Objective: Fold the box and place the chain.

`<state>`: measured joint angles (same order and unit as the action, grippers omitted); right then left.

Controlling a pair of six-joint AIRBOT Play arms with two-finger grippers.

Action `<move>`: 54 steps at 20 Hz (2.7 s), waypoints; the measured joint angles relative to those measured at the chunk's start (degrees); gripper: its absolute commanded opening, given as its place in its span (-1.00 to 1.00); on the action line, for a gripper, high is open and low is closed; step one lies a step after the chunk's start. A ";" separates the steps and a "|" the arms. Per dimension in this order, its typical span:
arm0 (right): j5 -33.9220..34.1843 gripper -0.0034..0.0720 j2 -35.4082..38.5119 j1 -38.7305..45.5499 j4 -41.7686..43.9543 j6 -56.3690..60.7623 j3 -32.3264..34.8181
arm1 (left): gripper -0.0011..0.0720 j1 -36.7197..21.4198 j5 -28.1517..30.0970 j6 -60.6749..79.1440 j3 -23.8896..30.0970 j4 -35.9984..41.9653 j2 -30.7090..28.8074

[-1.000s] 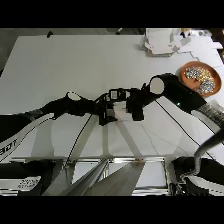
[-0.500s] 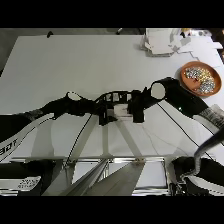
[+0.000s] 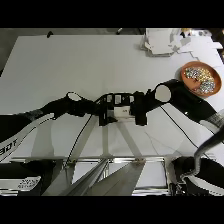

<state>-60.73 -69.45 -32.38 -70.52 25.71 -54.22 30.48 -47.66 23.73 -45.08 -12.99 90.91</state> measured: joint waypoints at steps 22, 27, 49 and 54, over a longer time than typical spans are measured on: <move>1.79 -0.88 -4.07 0.09 0.52 1.27 2.75 | -0.56 0.00 0.33 -0.07 0.00 0.04 0.02; 1.38 -0.88 -4.31 0.09 0.31 1.31 2.75 | -0.56 0.00 0.31 -0.11 0.00 0.07 0.02; -15.39 -0.82 13.14 15.15 -15.80 39.34 2.01 | -0.56 -0.02 0.28 -0.17 0.00 0.15 0.02; -20.87 -0.82 13.62 24.46 -16.46 52.41 2.01 | -0.56 -0.02 0.28 -0.17 0.00 0.15 0.00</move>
<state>-81.60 -55.83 -7.92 -86.98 78.13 -52.21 30.46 -47.37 23.55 -45.08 -12.84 90.91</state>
